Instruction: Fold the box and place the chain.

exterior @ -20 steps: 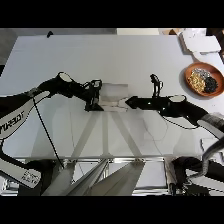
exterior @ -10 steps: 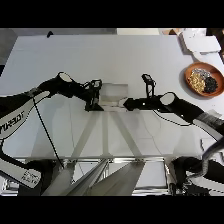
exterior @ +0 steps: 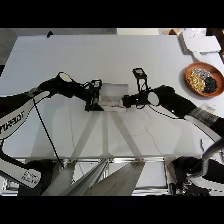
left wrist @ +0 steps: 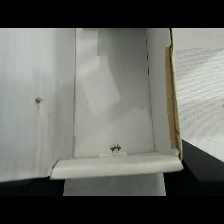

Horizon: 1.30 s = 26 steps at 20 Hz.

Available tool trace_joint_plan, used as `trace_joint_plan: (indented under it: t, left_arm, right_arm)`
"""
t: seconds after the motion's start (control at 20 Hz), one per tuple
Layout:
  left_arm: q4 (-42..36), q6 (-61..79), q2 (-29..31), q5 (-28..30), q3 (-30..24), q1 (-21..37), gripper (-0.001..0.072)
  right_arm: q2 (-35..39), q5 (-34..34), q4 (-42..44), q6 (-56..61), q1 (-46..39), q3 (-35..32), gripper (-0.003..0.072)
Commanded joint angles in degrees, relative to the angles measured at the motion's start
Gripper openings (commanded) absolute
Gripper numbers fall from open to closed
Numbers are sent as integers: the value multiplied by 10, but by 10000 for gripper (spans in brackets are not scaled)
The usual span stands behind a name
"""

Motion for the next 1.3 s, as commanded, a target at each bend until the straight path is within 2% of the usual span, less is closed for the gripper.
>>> trace_joint_plan:
  t: [0.0, 0.1, 0.3, 0.65, 1.0, 1.15, 1.2, 1.25]
  left_arm:
    - [0, 0, 0, 0, 0, 0, 274]
    - [0, 0, 0, 0, 0, 0, 274]
    - [0, 0, 0, 0, 0, 0, 274]
    - [0, 0, 0, 0, 0, 0, 274]
    - [0, 0, 0, 0, 0, 0, 274]
    - [0, 0, 0, 0, 0, 0, 274]
    - [0, 0, 0, 0, 0, 0, 274]
    - [0, 0, 0, 0, 0, 0, 274]
  right_arm:
    - [-15, 25, -84, 121, 28, 21, 496]
    - [-16, 37, -123, 190, 38, 22, 446]
    - [-16, 54, -160, 268, 48, 23, 447]
    - [-40, 52, -174, 279, 69, 66, 447]
    - [-89, 106, -176, 283, 89, 85, 435]
    - [-97, 104, -203, 350, 97, 85, 435]
    - [-98, 101, -208, 365, 100, 85, 430]
    - [-99, 95, -208, 369, 101, 85, 367]
